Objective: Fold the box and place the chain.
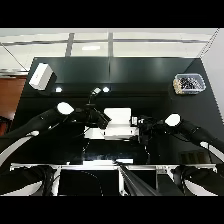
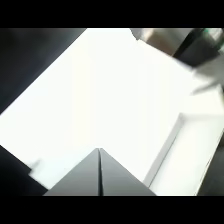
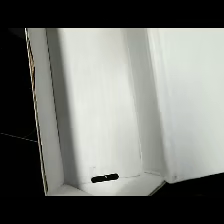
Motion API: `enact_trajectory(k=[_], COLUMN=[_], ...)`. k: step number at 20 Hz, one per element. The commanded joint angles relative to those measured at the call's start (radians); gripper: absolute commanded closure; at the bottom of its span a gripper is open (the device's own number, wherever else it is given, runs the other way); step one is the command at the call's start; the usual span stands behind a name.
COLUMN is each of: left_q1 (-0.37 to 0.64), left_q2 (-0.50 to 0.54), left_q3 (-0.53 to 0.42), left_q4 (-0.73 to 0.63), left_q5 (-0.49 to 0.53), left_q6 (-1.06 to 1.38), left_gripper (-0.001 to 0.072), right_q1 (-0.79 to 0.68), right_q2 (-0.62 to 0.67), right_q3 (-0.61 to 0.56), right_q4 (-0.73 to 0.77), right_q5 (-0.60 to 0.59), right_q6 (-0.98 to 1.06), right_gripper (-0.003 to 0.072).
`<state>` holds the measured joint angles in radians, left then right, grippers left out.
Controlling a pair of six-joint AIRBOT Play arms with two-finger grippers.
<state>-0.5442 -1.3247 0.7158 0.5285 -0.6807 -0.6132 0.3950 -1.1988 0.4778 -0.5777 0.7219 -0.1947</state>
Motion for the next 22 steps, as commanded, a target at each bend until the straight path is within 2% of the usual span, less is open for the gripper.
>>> enact_trajectory(k=[1,7,9,13,15,18,21,22], left_q1=[-0.001,0.011,0.03,0.092,0.118,0.126,0.101,0.088], left_q2=[-0.057,-0.056,-0.041,0.105,0.208,0.339,0.377,0.367], left_q3=[0.084,0.122,0.158,0.15,0.104,-0.016,-0.121,-0.137], left_q4=[0.279,0.296,0.338,0.416,0.417,0.384,0.323,0.327], left_q5=[-0.153,-0.155,-0.198,-0.252,-0.251,-0.251,-0.285,-0.301], left_q6=[-0.174,-0.082,-0.084,-0.113,-0.112,-0.045,0.045,0.076], left_gripper=[0.0687,0.0686,0.0686,0.0686,0.0686,0.0685,0.0682,0.0626], right_q1=[0.0,0.0,0.0,0.0,0.0,0.0,0.0,0.0], right_q2=[-0.001,-0.001,-0.001,-0.001,-0.001,-0.001,-0.001,-0.001], right_q3=[0.0,0.0,0.0,0.0,0.0,0.0,0.0,0.0], right_q4=[0.001,0.001,0.001,0.001,0.001,0.001,0.001,0.001], right_q5=[0.0,0.0,0.0,0.0,0.0,0.0,0.0,0.0], right_q6=[0.001,0.001,0.001,0.001,0.001,0.001,0.001,0.001], right_gripper=[0.0253,0.0252,0.0252,0.0253,0.0252,0.0253,0.0252,0.0253])
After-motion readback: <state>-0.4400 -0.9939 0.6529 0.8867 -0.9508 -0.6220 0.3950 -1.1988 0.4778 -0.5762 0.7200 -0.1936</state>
